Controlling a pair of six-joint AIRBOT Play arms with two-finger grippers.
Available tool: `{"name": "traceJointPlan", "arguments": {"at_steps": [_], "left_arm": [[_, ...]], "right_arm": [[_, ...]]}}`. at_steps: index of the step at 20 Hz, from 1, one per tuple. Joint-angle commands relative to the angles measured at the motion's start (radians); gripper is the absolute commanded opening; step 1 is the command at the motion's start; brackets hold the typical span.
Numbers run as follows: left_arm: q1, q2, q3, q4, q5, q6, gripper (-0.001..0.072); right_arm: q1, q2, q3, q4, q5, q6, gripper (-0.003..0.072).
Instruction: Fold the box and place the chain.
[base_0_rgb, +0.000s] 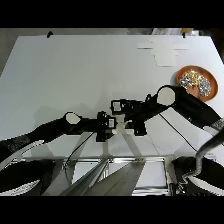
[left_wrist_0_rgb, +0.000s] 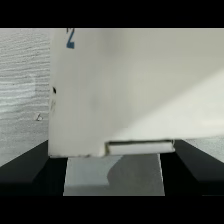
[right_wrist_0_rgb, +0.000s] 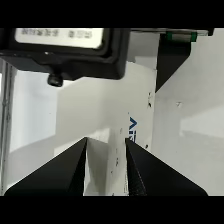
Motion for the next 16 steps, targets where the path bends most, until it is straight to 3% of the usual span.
{"name": "traceJointPlan", "arguments": {"at_steps": [1,8,11,16], "left_arm": [[0.000,0.000,0.000,0.000,0.000,0.000,0.0151],[0.000,0.000,0.000,0.000,0.000,0.000,0.0151],[0.000,0.000,0.000,0.000,0.000,0.000,0.0151],[0.000,0.000,0.000,0.000,0.000,0.000,0.0151]], "right_arm": [[0.011,0.004,-0.001,-0.011,0.000,0.000,0.0257],[0.011,0.004,-0.037,-0.050,-0.046,0.007,0.0254],[0.011,0.005,-0.040,-0.059,-0.075,0.008,0.0175],[0.011,0.010,-0.041,-0.060,-0.081,0.008,0.0111]]}}
